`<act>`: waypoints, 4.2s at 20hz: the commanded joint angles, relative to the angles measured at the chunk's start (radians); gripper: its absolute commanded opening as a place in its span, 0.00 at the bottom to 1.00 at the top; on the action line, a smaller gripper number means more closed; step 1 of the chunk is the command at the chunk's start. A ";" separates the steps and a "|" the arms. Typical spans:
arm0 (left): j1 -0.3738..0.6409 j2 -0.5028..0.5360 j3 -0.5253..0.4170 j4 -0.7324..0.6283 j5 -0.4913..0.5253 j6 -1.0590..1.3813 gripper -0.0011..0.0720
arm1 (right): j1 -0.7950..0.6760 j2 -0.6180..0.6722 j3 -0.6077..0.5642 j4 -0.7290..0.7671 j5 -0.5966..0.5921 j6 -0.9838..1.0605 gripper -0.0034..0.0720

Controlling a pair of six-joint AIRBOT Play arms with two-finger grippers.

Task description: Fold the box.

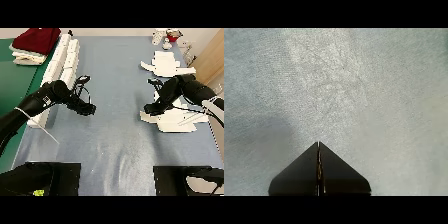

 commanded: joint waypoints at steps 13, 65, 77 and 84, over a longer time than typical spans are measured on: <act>0.000 0.000 0.000 0.000 0.000 0.000 0.03 | 0.000 0.000 0.001 -0.002 0.061 0.000 0.05; 0.001 -0.002 0.001 -0.233 0.082 0.001 0.03 | -0.821 -0.284 0.206 0.602 -0.403 -0.470 0.05; 0.002 0.107 -0.095 -0.252 -0.101 0.012 0.03 | -0.496 0.253 -0.444 0.586 -0.072 -0.343 0.05; 0.002 0.177 -0.145 -0.252 -0.085 0.012 0.03 | -0.451 0.290 -0.496 0.591 0.055 -0.330 0.45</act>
